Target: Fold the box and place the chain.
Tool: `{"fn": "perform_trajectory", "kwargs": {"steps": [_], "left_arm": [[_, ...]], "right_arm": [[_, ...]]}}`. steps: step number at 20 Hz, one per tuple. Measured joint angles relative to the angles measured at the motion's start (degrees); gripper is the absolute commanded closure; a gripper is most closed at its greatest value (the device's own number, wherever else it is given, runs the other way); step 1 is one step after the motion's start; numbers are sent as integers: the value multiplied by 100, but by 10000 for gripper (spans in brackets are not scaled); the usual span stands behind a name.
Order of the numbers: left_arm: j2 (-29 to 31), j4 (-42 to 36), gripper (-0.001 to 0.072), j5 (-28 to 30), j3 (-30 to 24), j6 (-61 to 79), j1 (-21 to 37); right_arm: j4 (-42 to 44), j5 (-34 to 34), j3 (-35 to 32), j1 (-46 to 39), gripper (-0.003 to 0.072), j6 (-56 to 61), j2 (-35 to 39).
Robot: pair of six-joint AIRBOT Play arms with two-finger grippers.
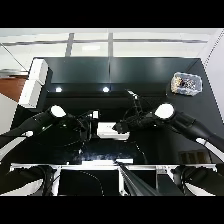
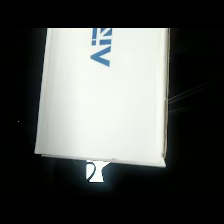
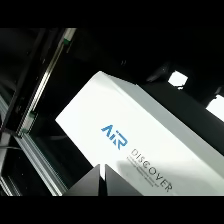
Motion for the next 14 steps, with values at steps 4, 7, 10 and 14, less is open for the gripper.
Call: {"fn": "perform_trajectory", "kwargs": {"steps": [4, 7, 10, 14], "left_arm": [[0, 2, 229, 2, 0, 7, 0], [0, 4, 230, 2, 0, 7, 0], [0, 4, 230, 4, 0, 4, 0], [0, 22, 230, 11, 0, 9, 0]], "right_arm": [[251, 7, -4, 0, 645, 4, -308], [254, 46, -11, 0, 645, 20, -404], [210, 61, -26, -4, 645, 52, -463], [184, 96, -28, -4, 645, 74, -590]]}}
